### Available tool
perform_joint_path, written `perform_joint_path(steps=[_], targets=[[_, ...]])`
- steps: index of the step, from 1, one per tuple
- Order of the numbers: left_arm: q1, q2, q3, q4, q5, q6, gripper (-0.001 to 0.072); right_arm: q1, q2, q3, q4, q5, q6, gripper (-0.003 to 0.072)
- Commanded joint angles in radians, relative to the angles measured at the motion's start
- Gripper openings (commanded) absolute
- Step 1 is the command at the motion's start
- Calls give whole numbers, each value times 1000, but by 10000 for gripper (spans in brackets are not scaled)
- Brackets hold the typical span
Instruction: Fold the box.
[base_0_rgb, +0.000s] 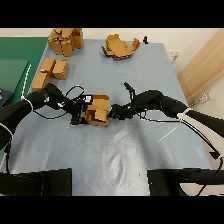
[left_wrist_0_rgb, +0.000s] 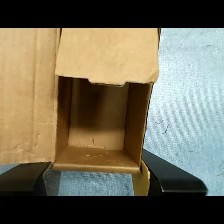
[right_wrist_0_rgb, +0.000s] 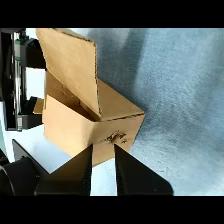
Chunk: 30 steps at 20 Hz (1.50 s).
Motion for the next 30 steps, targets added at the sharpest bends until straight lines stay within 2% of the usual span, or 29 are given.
perform_joint_path(steps=[1, 2, 3, 4, 7, 10, 11, 14, 15, 16, 19, 21, 24, 30], targets=[[0, 0, 1, -3, -1, -2, 299, 1, 5, 0, -6, -23, 25, 220], [0, 0, 1, -3, 0, -2, 299, 0, 10, 0, -9, -37, 25, 218], [0, 0, 1, -3, 0, -1, 298, 0, 18, 0, -13, -58, 25, 135], [0, 0, 1, -3, 0, -2, 299, 0, 25, 0, -19, -75, 25, 119], [0, 0, 1, -3, 0, -2, 299, -10, 33, 0, -79, -90, 67, 119], [0, 0, 1, -3, 0, -2, 299, -12, 33, 0, -77, -88, 69, 120], [0, 0, 1, -3, 1, -2, 299, -12, 33, 0, -77, -78, 69, 130], [0, 0, 1, -3, 1, -1, 299, -9, 16, 1, -58, -29, 79, 365], [0, 0, 1, -3, 1, -1, 299, -5, 4, 5, -49, -8, 85, 419], [0, 0, 1, -3, 1, -1, 299, 2, -10, 19, -45, 3, 85, 443], [0, 0, 1, -3, 1, -1, 299, 18, -48, 92, -71, 3, 148, 446], [0, 0, 1, -3, 1, -2, 299, 34, -63, 137, -195, -2, 343, 446], [0, 0, 1, -3, 0, -8, 298, 71, -77, 198, -426, -79, 603, 446], [-1, 1, 1, -3, -2, -27, 299, 189, -91, 274, -599, -91, 848, 446]])
